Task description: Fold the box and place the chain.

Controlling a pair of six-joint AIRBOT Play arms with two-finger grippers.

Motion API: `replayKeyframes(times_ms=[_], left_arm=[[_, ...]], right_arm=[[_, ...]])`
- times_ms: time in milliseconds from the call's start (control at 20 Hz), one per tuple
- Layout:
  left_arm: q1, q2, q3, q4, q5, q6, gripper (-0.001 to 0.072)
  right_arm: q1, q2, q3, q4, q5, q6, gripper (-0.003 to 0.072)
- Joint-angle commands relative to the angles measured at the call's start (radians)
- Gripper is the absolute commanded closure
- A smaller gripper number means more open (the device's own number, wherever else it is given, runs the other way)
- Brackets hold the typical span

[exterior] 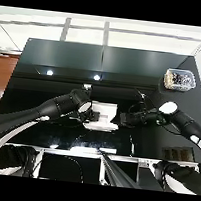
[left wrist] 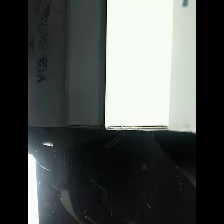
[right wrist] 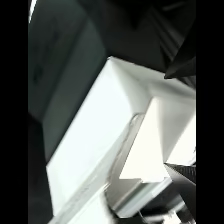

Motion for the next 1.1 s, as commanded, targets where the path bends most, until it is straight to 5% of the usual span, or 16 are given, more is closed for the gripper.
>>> replayKeyframes(times_ms=[0,100,400,900,1050], left_arm=[[0.001,0.0,0.001,0.0,0.0,0.0,0.0684],[0.001,0.0,0.001,0.0,0.0,0.0,0.0684],[0.001,0.0,0.001,0.0,0.0,0.0,0.0684],[0.001,0.0,0.001,0.0,0.0,0.0,0.0684],[0.001,0.0,0.001,0.0,0.0,0.0,0.0684]], right_arm=[[0.098,-0.001,0.066,-0.135,-0.089,0.159,0.0074],[0.137,-0.001,0.095,-0.214,-0.126,0.24,0.0195],[0.253,-0.004,0.166,-0.537,-0.145,0.518,0.0196],[0.389,-0.134,0.327,-0.812,-0.053,0.869,0.0199],[0.418,-0.174,0.37,-0.875,0.012,0.958,0.0279]])
